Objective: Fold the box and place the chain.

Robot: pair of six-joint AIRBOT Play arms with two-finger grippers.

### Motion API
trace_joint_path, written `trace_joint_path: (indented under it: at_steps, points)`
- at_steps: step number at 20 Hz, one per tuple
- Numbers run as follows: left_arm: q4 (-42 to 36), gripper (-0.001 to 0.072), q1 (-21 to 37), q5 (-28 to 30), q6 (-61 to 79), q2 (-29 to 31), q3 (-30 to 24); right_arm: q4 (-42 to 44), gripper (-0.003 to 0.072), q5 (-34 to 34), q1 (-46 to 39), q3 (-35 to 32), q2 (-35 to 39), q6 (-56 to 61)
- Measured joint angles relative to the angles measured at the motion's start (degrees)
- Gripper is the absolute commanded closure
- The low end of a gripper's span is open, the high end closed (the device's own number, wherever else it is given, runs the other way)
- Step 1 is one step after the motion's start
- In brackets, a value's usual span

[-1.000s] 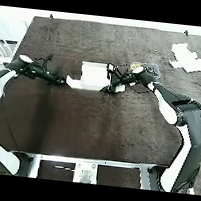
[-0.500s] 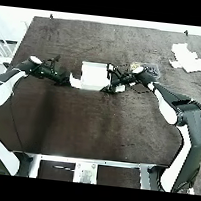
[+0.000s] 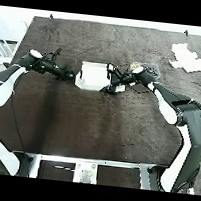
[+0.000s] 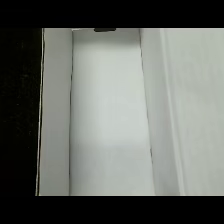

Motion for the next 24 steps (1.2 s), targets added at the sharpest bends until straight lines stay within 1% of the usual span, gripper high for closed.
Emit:
trace_joint_path:
  at_steps: [3,5,9,10,12,17,23,24]
  points:
    - [-1.9,0.0511,-0.1,-1.2,1.0,0.0,0.4,0.0,0.0119,0.0,0.0,0.0,0.0,0.0]
    - [-3.8,0.0455,0.0,-2.0,1.9,0.0,0.5,0.0,0.0119,0.0,0.0,0.0,0.0,0.0]
    - [-5.9,0.0452,0.0,-3.2,2.7,0.0,0.6,0.0,0.0119,0.0,0.0,0.0,0.0,0.0]
    - [-6.2,0.0433,-0.1,-3.4,2.6,0.0,0.6,0.0,0.0119,0.0,0.0,0.0,0.0,0.0]
    - [-6.3,0.0434,-0.4,-3.8,1.8,0.0,0.6,0.0,0.0119,0.0,0.0,0.0,0.0,0.0]
    - [-4.3,0.0433,-1.9,-4.5,-2.2,0.1,1.5,0.0,0.0119,0.0,0.0,0.0,0.0,0.0]
    - [4.8,0.0433,-5.0,-6.0,-9.6,0.2,7.4,0.0,0.0119,0.0,0.0,0.0,0.0,0.0]
    - [5.7,0.042,-5.3,-6.2,-10.7,0.2,8.1,0.0,0.0119,0.0,0.0,0.0,0.0,0.0]
